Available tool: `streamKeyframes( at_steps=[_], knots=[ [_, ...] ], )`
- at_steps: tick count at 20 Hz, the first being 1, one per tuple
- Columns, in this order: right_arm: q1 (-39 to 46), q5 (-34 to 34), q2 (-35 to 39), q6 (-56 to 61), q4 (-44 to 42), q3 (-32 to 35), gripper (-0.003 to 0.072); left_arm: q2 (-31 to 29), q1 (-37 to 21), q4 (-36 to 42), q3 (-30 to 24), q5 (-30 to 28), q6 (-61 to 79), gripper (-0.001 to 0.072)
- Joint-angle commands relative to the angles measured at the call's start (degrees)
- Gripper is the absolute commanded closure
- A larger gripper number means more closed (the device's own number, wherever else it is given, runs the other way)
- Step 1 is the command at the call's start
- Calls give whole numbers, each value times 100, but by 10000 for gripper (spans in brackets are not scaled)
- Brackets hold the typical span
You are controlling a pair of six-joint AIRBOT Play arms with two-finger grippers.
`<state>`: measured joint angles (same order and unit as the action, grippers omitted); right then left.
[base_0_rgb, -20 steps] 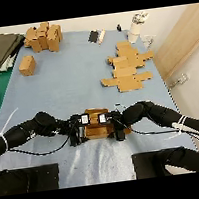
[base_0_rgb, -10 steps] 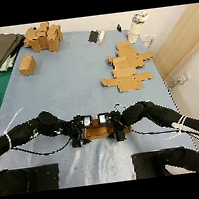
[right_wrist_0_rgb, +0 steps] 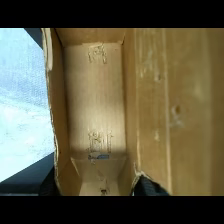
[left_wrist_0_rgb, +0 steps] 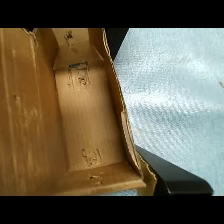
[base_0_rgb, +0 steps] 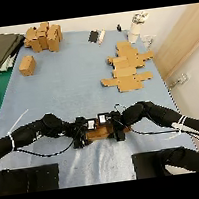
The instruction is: Fold the box.
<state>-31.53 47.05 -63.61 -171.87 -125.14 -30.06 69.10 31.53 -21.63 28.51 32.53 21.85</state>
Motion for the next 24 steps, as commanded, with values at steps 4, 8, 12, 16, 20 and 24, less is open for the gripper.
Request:
streamKeyframes(
  at_steps=[4, 8, 12, 16, 20, 24],
  knots=[
    [2, 7, 2, -4, 0, 2, 165, 2, 28, 17, 2, -162, -90, 125],
    [0, 7, 2, 205, -2, 0, 166, 2, 28, 17, 2, -160, -90, 124],
    [0, 22, 155, 916, 262, -11, 82, 2, 28, 17, 0, -157, -87, 124],
    [0, 37, 334, 1001, 442, -9, -5, 2, 26, 17, 0, -155, -90, 124],
    [0, 44, 372, 1014, 627, -11, -5, 2, 26, 17, 0, -153, -92, 124],
    [0, 267, 776, 1770, 1268, -46, -5, 2, 26, 17, 2, -155, -170, 124]
  ],
)
